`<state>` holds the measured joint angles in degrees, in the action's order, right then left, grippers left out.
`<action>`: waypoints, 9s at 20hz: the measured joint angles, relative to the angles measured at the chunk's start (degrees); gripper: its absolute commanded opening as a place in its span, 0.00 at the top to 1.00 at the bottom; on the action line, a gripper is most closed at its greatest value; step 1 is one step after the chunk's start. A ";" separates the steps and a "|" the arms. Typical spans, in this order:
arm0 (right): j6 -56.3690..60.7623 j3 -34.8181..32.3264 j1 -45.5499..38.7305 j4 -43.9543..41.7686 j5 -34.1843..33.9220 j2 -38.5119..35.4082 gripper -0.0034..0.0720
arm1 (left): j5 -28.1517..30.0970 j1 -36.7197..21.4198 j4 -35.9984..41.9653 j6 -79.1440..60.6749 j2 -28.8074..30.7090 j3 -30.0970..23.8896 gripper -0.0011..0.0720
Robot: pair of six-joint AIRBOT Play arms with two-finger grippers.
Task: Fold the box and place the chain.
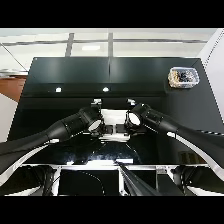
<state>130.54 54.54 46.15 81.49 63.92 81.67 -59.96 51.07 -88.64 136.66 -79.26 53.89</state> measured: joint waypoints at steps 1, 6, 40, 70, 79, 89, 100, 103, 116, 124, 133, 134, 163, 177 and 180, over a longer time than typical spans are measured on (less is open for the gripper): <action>-0.15 0.04 0.00 -0.33 0.22 -0.02 0.47 | 0.20 0.00 0.04 0.07 0.00 0.00 0.95; -2.78 0.04 -0.07 -0.17 1.36 -1.95 0.47 | 0.70 0.00 0.35 0.28 0.00 0.00 0.95; -16.50 46.47 -57.94 -5.60 -0.85 27.41 0.22 | 2.36 0.00 1.31 0.33 0.00 0.00 0.95; -34.93 48.24 -65.81 -25.66 4.26 16.22 0.92 | 2.95 0.00 2.23 0.31 0.00 0.00 0.95; -49.68 48.24 -65.68 -33.35 4.79 1.44 0.92 | 2.75 0.00 2.51 0.31 0.00 0.00 0.95; -60.11 47.84 -61.48 -38.82 17.33 -17.35 0.92 | 2.89 0.00 2.47 0.31 0.00 0.00 0.95; -64.19 34.84 -36.76 -36.15 30.62 -25.49 0.92 | 3.58 0.00 2.14 0.31 0.00 0.00 0.95; -64.13 33.29 -31.74 -36.61 29.27 -25.62 0.93 | 3.72 0.00 2.14 0.31 0.00 0.00 0.95; -63.91 19.96 -25.05 -37.79 21.29 -22.69 0.92 | 3.80 0.00 2.36 0.31 0.00 0.00 0.95; -63.58 9.07 -21.75 -35.89 13.68 -18.56 0.92 | 3.80 0.00 2.38 0.31 0.00 0.00 0.95; -61.92 7.45 -22.05 -31.01 12.28 -17.25 0.38 | 3.80 0.00 2.38 0.26 0.00 0.00 0.95; -61.83 7.45 -23.23 -30.69 12.70 -17.27 0.38 | 3.76 0.00 2.36 0.28 0.00 0.02 0.95; -61.81 7.52 -47.06 -26.77 20.94 -20.11 0.38 | -14.21 -6.16 -3.04 -29.68 14.69 5.31 0.22; -61.81 7.52 -47.06 -25.86 14.40 -20.13 0.38 | -7.02 -44.02 41.05 -89.50 33.48 -23.47 0.01; -61.81 7.52 -47.06 -25.03 12.35 -20.13 0.02 | -3.02 -44.57 43.74 -102.29 32.54 -24.30 0.01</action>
<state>68.73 62.06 -0.91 56.47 76.27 61.54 -62.98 6.50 -44.91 34.37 -46.72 29.58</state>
